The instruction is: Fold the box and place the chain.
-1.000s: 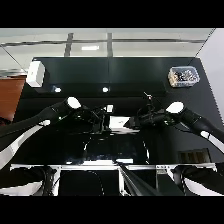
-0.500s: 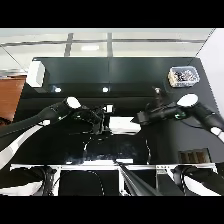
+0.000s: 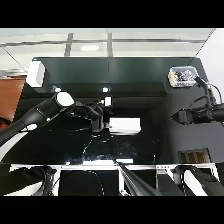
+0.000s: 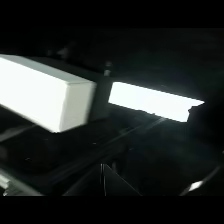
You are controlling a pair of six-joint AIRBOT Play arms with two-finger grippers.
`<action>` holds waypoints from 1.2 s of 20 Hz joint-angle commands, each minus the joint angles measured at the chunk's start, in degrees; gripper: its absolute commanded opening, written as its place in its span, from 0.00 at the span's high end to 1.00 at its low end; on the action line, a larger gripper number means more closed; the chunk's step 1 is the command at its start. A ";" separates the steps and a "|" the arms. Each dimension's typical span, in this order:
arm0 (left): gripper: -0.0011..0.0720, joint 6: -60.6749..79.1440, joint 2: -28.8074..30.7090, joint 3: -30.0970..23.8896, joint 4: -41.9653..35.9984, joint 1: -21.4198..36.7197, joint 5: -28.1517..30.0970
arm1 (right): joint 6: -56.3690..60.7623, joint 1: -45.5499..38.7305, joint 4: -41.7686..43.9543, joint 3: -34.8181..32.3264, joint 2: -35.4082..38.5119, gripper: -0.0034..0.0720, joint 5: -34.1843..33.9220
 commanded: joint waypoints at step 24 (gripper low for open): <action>0.03 -15.54 -15.54 13.81 8.92 -11.13 -3.08 | -0.48 -1.79 -5.49 0.02 1.66 0.93 -4.42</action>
